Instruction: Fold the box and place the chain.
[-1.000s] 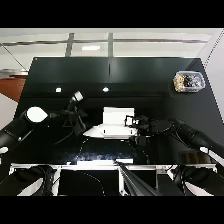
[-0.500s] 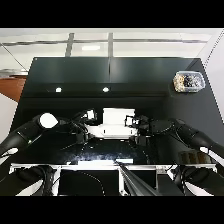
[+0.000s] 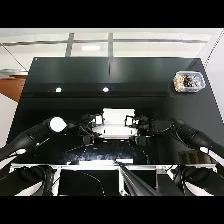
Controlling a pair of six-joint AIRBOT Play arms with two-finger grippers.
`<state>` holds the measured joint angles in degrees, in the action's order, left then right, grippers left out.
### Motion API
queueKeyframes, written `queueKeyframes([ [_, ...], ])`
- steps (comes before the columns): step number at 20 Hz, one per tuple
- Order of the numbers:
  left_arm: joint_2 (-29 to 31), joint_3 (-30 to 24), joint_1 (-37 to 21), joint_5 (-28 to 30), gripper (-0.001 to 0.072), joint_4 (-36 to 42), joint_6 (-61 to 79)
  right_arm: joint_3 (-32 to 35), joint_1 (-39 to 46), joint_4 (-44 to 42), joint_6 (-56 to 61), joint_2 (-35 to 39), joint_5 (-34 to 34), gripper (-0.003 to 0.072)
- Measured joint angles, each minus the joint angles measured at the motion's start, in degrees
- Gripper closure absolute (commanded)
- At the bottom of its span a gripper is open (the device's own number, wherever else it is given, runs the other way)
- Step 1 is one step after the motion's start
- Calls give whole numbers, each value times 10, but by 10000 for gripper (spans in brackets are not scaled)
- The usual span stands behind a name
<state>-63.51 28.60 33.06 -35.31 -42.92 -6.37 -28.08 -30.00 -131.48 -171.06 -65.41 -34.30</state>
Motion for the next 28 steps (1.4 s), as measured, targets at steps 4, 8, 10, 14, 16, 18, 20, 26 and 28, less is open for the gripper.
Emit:
queueKeyframes([
  [4, -7, 0, 7, 4, 370, 2, 4, 0, 0, 0, 0, 0, 0, 326],
  [8, -10, 0, 9, 20, 376, 5, 6, 0, 0, 0, 0, 0, 0, 326],
  [10, -10, 0, 9, 30, 468, 16, 6, 0, 0, 0, 0, 0, 0, 327],
  [14, -11, 0, 10, 36, 488, 42, 8, 0, 0, 0, 0, 0, 0, 327],
  [16, -12, 0, 13, 37, 489, 55, 9, 0, 0, 0, 0, 0, 0, 327],
  [18, -12, 0, 18, 38, 489, 65, 10, 0, 0, 1, 0, 0, 0, 327],
  [20, -12, 0, 21, 39, 489, 74, 10, 0, 0, 1, 0, 0, 0, 327],
  [26, -16, 0, 23, 39, 489, 98, 11, 0, 0, 0, 0, 0, 0, 327],
  [28, -23, 0, 23, 39, 490, 118, 22, 0, 0, 0, 0, 0, 0, 327],
])
